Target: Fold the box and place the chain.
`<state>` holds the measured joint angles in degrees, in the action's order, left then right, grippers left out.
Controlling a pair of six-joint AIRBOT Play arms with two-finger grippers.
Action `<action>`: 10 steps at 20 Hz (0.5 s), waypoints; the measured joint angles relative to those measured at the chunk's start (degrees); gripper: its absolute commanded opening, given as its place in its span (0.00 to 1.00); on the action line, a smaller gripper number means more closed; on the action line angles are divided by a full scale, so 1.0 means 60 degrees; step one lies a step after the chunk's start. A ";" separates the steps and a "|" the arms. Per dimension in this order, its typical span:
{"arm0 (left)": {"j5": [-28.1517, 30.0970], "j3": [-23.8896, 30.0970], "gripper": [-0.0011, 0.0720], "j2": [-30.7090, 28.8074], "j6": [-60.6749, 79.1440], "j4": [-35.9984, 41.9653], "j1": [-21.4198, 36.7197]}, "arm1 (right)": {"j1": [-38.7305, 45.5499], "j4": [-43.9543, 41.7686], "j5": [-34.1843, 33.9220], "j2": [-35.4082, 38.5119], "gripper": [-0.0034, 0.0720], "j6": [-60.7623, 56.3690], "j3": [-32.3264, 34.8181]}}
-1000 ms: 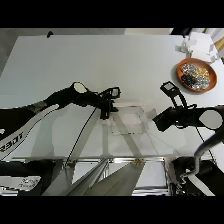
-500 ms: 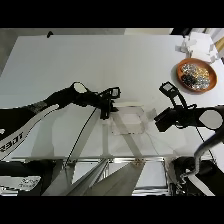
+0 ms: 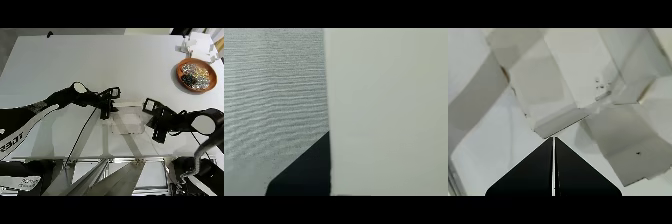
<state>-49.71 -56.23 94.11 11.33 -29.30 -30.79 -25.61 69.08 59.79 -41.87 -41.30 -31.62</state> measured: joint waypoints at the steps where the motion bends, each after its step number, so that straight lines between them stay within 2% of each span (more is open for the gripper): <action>1: 0.0000 0.0000 0.03 0.0000 0.0000 0.0000 0.0000 | -0.0142 0.0109 -0.0033 -0.0073 0.10 0.0197 0.0076; 3: 0.0000 0.0000 0.03 0.0000 0.0000 0.0000 0.0000 | -0.0175 0.0135 -0.0160 -0.0153 0.41 0.0608 0.0277; 4: -0.0004 0.0000 0.03 0.0000 0.0000 0.0004 0.0000 | -0.0168 0.0157 -0.0310 -0.0142 0.68 0.0856 0.0430; 5: -0.0004 0.0000 0.03 0.0000 0.0000 0.0004 0.0000 | -0.0171 0.0186 -0.0637 -0.0062 0.78 0.1191 0.0641; 9: -0.0004 0.0000 0.03 0.0004 0.0000 0.0011 0.0000 | -0.0550 0.0364 -0.2579 0.0652 0.79 0.2444 0.1800; 10: -0.0004 0.0000 0.03 0.0004 0.0000 0.0015 0.0000 | -0.0710 0.0404 -0.3013 0.0809 0.84 0.2637 0.2106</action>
<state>-49.74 -56.23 94.13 11.33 -29.21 -30.79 -29.87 71.50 41.71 -37.01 -25.47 -18.98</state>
